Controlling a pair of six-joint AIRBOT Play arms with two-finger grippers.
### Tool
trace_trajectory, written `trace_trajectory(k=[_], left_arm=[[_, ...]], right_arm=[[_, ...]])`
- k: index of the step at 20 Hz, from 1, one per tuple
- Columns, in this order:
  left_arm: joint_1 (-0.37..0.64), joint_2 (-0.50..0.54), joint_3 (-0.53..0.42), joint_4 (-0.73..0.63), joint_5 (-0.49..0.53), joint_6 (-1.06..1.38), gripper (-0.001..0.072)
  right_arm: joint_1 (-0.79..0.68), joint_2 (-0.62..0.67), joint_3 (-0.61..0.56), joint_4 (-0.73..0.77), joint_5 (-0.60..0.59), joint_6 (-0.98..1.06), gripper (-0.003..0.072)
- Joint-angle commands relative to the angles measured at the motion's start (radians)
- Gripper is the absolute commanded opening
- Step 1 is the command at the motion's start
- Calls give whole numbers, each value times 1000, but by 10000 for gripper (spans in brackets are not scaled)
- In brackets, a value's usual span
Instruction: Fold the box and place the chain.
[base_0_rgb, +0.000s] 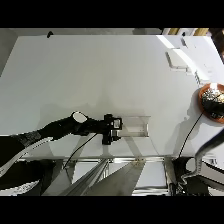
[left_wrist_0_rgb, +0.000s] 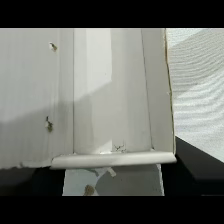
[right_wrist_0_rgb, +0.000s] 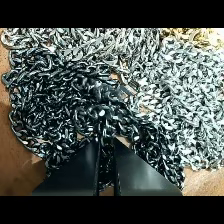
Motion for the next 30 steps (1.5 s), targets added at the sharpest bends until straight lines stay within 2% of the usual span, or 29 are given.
trace_trajectory(k=[1,7,12,22,26,30], left_arm=[[0,0,0,0,0,0,273],[0,0,0,0,0,0,273],[0,0,0,0,0,0,273],[0,0,0,0,0,0,273],[0,0,0,0,0,0,273],[0,0,0,0,0,1,273]], right_arm=[[0,10,1,3,13,-9,19],[13,143,2,22,61,-34,19],[161,294,2,31,170,-35,17],[490,749,2,190,561,-140,17],[702,860,2,213,737,-166,17],[874,932,2,311,824,-243,17]])
